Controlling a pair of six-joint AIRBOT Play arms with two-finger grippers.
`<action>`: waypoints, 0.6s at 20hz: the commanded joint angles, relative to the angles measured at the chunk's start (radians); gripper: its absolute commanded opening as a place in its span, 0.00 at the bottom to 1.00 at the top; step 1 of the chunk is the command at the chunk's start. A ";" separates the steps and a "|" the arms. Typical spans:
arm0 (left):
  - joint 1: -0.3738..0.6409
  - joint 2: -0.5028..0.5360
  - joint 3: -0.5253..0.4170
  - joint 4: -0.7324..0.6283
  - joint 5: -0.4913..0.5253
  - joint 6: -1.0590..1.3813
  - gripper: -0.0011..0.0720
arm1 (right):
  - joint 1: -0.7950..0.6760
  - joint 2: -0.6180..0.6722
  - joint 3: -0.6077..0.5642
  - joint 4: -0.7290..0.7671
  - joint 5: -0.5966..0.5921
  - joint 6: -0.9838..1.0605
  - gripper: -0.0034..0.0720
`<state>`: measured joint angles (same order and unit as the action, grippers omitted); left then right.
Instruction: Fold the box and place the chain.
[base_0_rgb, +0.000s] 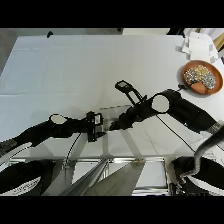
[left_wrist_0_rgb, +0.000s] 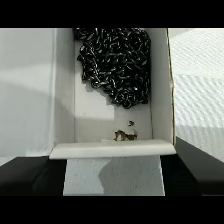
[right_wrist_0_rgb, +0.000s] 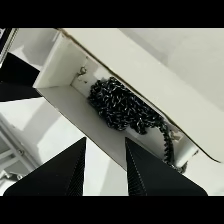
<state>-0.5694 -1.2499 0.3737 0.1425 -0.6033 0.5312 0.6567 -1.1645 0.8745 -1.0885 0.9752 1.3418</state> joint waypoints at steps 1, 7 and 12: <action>0.000 0.000 0.000 0.000 0.000 0.000 0.11 | -0.039 0.047 0.005 -0.016 0.050 0.015 0.41; 0.000 0.000 0.000 0.000 0.000 0.000 0.11 | -0.293 0.182 0.006 -0.276 0.226 0.079 0.40; 0.000 0.000 0.000 0.000 0.000 0.000 0.11 | -0.451 0.094 0.006 -0.521 0.092 0.179 0.50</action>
<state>-0.5694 -1.2499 0.3733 0.1425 -0.6033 0.5312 0.2897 -1.0344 0.8791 -1.4612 1.1290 1.4612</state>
